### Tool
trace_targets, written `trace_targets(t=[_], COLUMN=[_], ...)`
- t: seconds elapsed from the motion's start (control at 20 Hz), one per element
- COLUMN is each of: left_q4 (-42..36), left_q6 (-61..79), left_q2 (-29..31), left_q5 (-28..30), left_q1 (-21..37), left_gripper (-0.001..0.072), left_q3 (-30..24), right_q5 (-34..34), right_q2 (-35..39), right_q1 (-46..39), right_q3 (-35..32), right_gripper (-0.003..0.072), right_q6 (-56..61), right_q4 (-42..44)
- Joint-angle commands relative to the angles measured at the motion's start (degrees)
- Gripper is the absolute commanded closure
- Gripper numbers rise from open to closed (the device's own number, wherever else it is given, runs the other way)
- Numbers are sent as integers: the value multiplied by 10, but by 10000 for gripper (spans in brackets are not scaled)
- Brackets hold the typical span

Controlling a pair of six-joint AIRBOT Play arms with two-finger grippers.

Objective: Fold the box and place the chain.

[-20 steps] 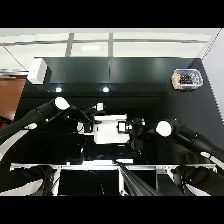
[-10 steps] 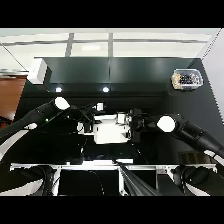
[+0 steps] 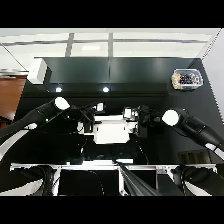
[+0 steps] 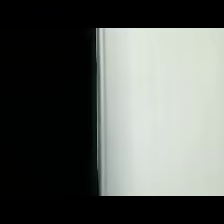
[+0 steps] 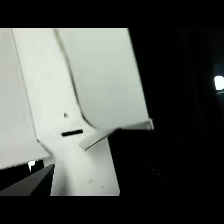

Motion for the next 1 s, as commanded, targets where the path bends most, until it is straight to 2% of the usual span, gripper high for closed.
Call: trace_targets(t=[0.0,0.2,0.5,0.7,0.95], left_q4=[0,0,0,0,0], left_q6=[0,0,0,-1,0], left_q2=[0,0,0,0,0], left_q5=[2,1,2,1,1], left_q1=[0,0,0,0,0], left_gripper=[683,684,683,684,684], left_q3=[0,0,0,0,0], right_q5=[89,68,-47,-77,-114], right_q2=[0,-3,-14,-12,12], right_q1=[-19,15,76,89,87], right_q3=[-3,-38,-55,-47,-36], right_gripper=[-16,-17,-18,-17,-17], right_q6=[-2,-1,14,13,-6], right_q4=[-18,41,130,127,79])
